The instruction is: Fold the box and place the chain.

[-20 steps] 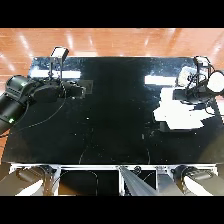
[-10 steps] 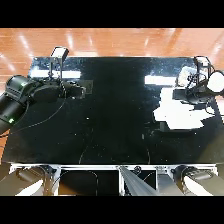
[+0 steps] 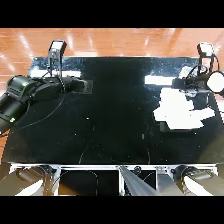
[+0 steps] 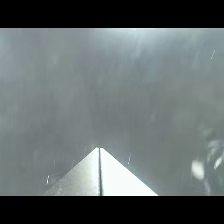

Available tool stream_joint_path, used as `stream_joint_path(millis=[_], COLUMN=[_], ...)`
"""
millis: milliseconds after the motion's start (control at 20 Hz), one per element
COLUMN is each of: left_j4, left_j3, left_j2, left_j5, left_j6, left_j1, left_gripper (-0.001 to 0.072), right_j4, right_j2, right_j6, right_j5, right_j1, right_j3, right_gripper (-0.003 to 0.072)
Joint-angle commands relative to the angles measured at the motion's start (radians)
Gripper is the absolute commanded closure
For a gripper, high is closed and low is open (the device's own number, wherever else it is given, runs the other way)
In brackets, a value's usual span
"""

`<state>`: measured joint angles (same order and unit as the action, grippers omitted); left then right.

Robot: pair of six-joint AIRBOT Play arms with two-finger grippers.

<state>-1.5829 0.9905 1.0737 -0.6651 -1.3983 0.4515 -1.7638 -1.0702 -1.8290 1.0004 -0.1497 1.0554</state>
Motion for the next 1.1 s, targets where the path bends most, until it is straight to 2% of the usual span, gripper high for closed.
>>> stream_joint_path(millis=[0, 50, 150, 250, 300, 350, 400, 500, 600, 650, 750, 900, 1050], left_j4=[-0.003, -0.021, -0.055, -0.078, -0.079, -0.079, -0.079, -0.079, -0.084, -0.084, -0.088, -0.142, -0.225], left_j3=[0.001, 0.001, 0.001, 0.001, 0.001, 0.001, 0.001, 0.001, 0.001, 0.001, 0.001, 0.001, 0.002], left_j2=[0.026, 0.043, 0.068, 0.079, 0.082, 0.084, 0.085, 0.087, 0.089, 0.093, 0.103, 0.124, 0.138], left_j5=[0.181, 0.207, 0.215, 0.214, 0.215, 0.216, 0.216, 0.204, 0.184, 0.168, 0.127, 0.103, 0.104], left_j6=[0.001, 0.007, 0.019, 0.018, 0.018, 0.018, 0.018, 0.018, 0.019, 0.019, 0.019, 0.019, 0.019], left_j1=[0.001, 0.001, 0.000, 0.000, 0.000, 0.000, 0.000, 0.000, 0.001, 0.001, 0.001, 0.001, -0.002], left_gripper=[0.0392, 0.0082, 0.0084, 0.0084, 0.0084, 0.0085, 0.0084, 0.0084, 0.0084, 0.0084, 0.0085, 0.0084, 0.0084], right_j4=[-0.026, -0.027, -0.047, -0.033, 0.031, 0.156, 0.351, 0.624, 0.715, 0.720, 0.757, 0.808, 0.945], right_j2=[-0.014, -0.026, -0.071, -0.150, -0.202, -0.261, -0.338, -0.475, -0.604, -0.649, -0.695, -0.789, -0.900], right_j6=[0.005, 0.005, 0.036, 0.067, 0.121, 0.241, 0.446, 0.670, 0.718, 0.708, 0.749, 0.850, 0.854], right_j5=[-0.174, -0.195, -0.215, -0.173, -0.127, -0.075, 0.023, 0.229, 0.391, 0.406, 0.403, 0.582, 0.703], right_j1=[0.013, 0.026, 0.113, 0.315, 0.436, 0.559, 0.697, 0.901, 1.059, 1.122, 1.195, 1.212, 1.203], right_j3=[0.000, 0.000, 0.000, 0.030, 0.061, 0.099, 0.157, 0.270, 0.378, 0.414, 0.436, 0.458, 0.458], right_gripper=[-0.0034, -0.0034, -0.0034, -0.0034, -0.0034, -0.0034, -0.0034, -0.0034, -0.0034, -0.0034, -0.0034, -0.0034, -0.0034])
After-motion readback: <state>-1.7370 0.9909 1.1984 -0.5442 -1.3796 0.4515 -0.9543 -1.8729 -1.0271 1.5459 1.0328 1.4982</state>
